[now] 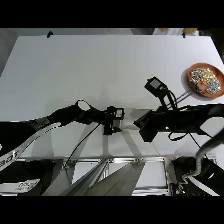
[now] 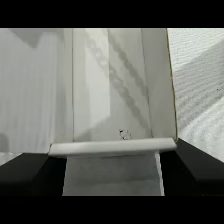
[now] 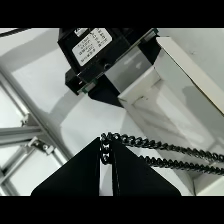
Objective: Fold the box and place the chain.
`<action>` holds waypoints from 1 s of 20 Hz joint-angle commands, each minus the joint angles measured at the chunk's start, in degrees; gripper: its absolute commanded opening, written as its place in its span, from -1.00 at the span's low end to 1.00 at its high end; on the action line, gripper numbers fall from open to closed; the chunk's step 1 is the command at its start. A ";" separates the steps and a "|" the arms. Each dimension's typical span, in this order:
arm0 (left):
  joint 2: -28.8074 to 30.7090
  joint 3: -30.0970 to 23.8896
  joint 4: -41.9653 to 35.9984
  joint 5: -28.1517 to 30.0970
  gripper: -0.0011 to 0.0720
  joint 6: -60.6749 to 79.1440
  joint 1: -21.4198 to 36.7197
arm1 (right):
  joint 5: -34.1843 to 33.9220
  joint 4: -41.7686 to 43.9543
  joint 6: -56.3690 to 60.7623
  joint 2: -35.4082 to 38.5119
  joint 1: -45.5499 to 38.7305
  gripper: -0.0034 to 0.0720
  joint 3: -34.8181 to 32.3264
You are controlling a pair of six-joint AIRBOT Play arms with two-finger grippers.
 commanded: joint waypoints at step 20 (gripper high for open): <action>0.04 0.04 0.02 0.00 -0.12 0.00 0.02 | 10.91 -15.72 -1.97 -7.76 -8.76 -0.81 10.69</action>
